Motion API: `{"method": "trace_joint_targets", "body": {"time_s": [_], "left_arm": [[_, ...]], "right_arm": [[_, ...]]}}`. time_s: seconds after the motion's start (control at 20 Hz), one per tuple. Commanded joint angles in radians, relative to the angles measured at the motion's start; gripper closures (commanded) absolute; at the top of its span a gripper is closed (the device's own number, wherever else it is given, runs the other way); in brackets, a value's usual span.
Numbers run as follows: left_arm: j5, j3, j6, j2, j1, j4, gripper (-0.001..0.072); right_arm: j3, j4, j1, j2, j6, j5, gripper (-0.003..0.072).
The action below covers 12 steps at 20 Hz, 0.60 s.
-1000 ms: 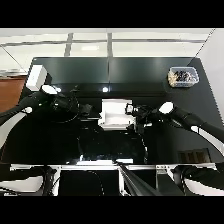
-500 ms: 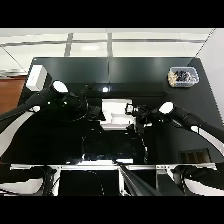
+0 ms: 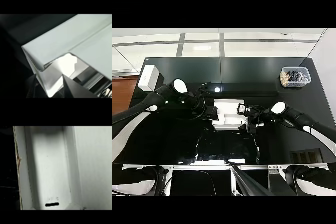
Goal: Fold the box and place the chain.
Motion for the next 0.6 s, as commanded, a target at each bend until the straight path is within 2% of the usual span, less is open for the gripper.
{"method": "trace_joint_targets", "body": {"time_s": [0.0, 0.2, 0.35, 0.55], "left_arm": [[0.013, 0.003, -0.100, -0.001, -0.011, 0.068, 0.0320], [0.026, 0.003, -0.154, -0.001, -0.016, 0.093, 0.0320], [0.071, 0.003, -0.195, -0.001, -0.047, 0.116, 0.0320], [0.111, 0.011, -0.316, -0.001, -0.111, 0.241, 0.0320]], "right_arm": [[0.000, 0.000, 0.000, 0.000, 0.000, 0.000, 0.0560], [0.000, 0.000, 0.000, 0.000, 0.000, 0.000, 0.0560], [0.000, 0.000, 0.000, 0.000, 0.000, 0.000, 0.0560], [0.000, 0.000, 0.000, 0.000, 0.000, 0.000, 0.0560]]}}
